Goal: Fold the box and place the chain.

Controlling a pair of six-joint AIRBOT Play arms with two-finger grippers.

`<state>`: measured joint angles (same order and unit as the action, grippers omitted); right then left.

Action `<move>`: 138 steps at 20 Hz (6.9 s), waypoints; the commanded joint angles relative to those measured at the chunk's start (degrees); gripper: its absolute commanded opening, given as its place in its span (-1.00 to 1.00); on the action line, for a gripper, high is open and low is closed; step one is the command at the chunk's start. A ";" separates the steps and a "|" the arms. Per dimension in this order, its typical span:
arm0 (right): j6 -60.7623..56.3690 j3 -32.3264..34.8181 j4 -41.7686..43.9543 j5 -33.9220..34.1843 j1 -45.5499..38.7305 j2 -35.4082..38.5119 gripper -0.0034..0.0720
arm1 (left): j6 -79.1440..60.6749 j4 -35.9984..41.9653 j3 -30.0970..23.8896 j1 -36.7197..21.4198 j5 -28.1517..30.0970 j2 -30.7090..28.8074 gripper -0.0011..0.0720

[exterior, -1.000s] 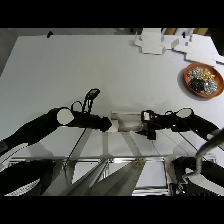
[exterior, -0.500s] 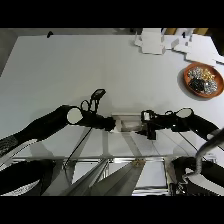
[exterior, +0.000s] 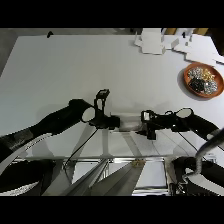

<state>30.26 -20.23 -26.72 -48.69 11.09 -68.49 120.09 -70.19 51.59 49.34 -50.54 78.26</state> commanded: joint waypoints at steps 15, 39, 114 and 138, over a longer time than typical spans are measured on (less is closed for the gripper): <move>0.04 0.00 -0.02 0.02 0.02 0.04 0.23 | 24.24 -13.05 14.78 5.77 -12.90 13.05 -0.29; 0.04 0.00 -0.02 0.02 0.02 0.04 0.23 | 23.69 -14.53 14.78 6.43 -16.09 13.46 -0.44; 0.04 0.00 -0.02 0.02 0.02 0.04 0.23 | -160.17 64.83 -21.22 -12.11 11.76 2.40 0.30; 2.14 0.00 -0.02 0.37 0.02 0.04 0.24 | -159.73 64.81 -21.22 -12.11 11.72 2.38 -0.94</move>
<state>30.87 -20.23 -26.72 -48.66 11.07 -68.49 -39.59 -5.34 30.39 37.19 -38.83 80.64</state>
